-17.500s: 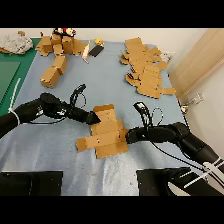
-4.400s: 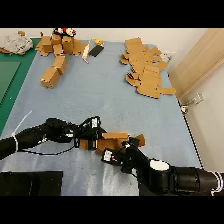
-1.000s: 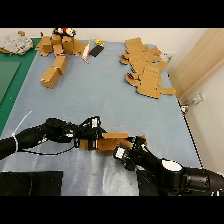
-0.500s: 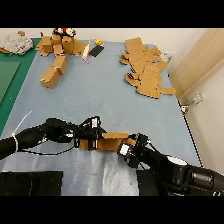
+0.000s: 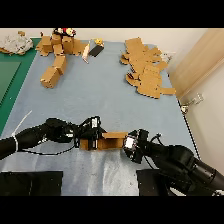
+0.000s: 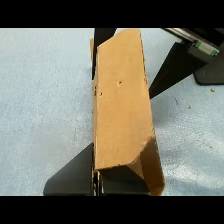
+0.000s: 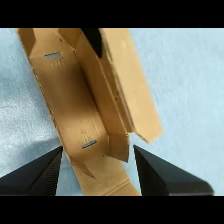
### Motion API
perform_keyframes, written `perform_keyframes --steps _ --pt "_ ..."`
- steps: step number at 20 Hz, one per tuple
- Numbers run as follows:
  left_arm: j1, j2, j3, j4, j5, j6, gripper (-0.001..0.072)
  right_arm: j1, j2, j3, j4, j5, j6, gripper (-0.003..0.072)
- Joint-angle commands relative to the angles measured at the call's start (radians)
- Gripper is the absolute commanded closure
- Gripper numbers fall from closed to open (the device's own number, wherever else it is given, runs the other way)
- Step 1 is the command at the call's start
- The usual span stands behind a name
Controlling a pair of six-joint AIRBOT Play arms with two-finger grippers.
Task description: Fold the box.
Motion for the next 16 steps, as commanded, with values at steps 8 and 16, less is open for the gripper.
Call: perform_keyframes --steps 8,16 --pt "0.000 0.001 0.000 0.000 0.000 0.000 0.0696 -0.161 -0.165 0.090 0.369 -0.076 -0.491 -0.0023" --pt "0.000 0.001 0.000 0.000 0.000 0.000 0.0696 -0.405 -0.365 0.219 0.633 -0.345 -0.846 -0.0024"
